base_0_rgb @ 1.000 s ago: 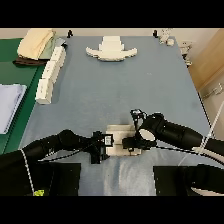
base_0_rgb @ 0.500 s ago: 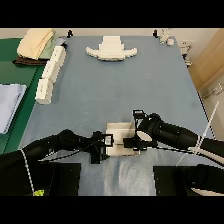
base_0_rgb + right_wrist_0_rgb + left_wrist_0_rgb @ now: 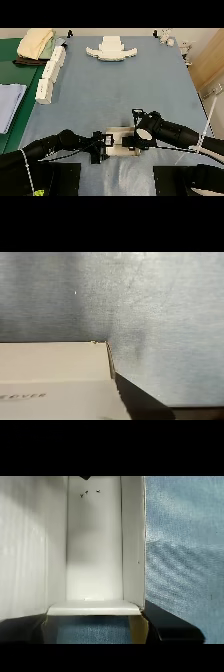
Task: Fold the box.
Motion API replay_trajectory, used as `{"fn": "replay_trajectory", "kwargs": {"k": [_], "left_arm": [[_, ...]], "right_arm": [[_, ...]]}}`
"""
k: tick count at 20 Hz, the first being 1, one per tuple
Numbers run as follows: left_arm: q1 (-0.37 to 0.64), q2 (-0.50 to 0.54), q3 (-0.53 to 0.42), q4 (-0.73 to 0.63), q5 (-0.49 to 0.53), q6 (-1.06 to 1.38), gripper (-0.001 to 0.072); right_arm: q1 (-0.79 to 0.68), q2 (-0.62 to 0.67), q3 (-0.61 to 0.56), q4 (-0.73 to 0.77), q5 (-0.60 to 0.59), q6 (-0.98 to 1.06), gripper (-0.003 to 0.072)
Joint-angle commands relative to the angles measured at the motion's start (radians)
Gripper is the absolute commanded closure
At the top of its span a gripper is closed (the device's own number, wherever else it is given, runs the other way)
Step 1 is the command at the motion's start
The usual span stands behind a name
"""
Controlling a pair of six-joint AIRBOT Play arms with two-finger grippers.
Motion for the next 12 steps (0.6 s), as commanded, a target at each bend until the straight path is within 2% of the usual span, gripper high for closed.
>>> {"fn": "replay_trajectory", "kwargs": {"k": [1,4,6,7,8,9,10,12], "left_arm": [[0.001,0.000,0.000,0.000,0.000,-0.001,0.0197],[0.001,0.001,0.000,0.000,0.000,-0.001,0.0197],[0.001,0.000,0.000,0.000,0.000,-0.001,0.0197],[0.001,0.001,0.000,0.000,0.000,-0.001,0.0197],[0.001,0.001,0.000,0.000,0.000,-0.001,0.0197],[0.001,0.001,0.000,0.000,0.000,-0.001,0.0197],[0.001,0.001,0.000,0.000,0.000,-0.001,0.0197],[0.001,0.001,0.000,0.000,0.000,-0.001,0.0197]], "right_arm": [[0.000,0.020,0.032,-0.067,0.100,0.002,0.0358],[0.000,0.080,0.065,-0.093,0.127,0.001,0.0363],[0.000,0.147,0.078,-0.114,0.127,0.001,0.0394],[0.000,0.184,0.078,-0.134,0.134,0.001,0.0443],[-0.001,0.216,0.078,-0.154,0.154,0.000,0.0591],[-0.008,0.245,0.076,-0.189,0.180,-0.002,0.0651],[-0.027,0.269,0.071,-0.228,0.202,-0.023,0.0685],[-0.120,0.292,0.051,-0.233,0.205,-0.109,0.0685]]}}
